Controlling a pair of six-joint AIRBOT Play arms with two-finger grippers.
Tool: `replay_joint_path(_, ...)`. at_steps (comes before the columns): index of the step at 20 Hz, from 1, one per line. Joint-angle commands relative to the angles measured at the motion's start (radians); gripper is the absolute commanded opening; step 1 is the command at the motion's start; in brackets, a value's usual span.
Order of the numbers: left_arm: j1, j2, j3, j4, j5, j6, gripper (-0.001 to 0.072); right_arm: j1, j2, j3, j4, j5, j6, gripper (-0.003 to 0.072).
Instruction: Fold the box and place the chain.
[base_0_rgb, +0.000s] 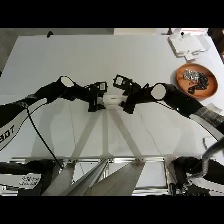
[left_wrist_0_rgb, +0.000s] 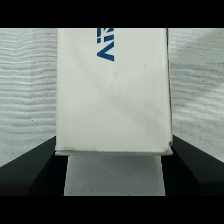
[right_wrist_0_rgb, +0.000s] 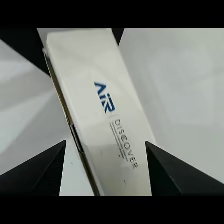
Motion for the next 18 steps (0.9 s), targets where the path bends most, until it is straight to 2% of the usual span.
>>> replay_joint_path(1, 0.001, 0.000, 0.000, 0.000, 0.000, 0.000, 0.0373, 0.000, 0.008, 0.001, 0.125, -0.003, 0.000, 0.0542)
replay_joint_path(3, 0.001, 0.000, 0.000, 0.000, 0.000, 0.000, 0.0373, 0.000, 0.008, 0.001, 0.235, -0.003, 0.010, 0.0524)
replay_joint_path(4, 0.001, 0.000, 0.000, 0.000, 0.000, 0.000, 0.0373, 0.000, 0.008, 0.001, 0.307, -0.006, 0.035, 0.0424)
replay_joint_path(5, 0.001, 0.000, 0.000, 0.000, 0.000, 0.000, 0.0373, 0.000, 0.008, 0.001, 0.371, -0.008, 0.047, 0.0234)
replay_joint_path(6, 0.001, 0.000, 0.000, 0.000, 0.000, 0.000, 0.0373, 0.000, 0.007, 0.001, 0.425, -0.015, 0.051, 0.0000)
replay_joint_path(11, 0.001, 0.000, 0.000, 0.000, 0.000, 0.000, 0.0373, 0.000, -0.051, 0.001, 0.543, -0.030, 0.159, 0.0009)
replay_joint_path(18, 0.001, 0.000, 0.000, 0.000, 0.000, 0.000, 0.0373, 0.014, -0.163, 0.001, 0.497, 0.060, 0.203, 0.0008)
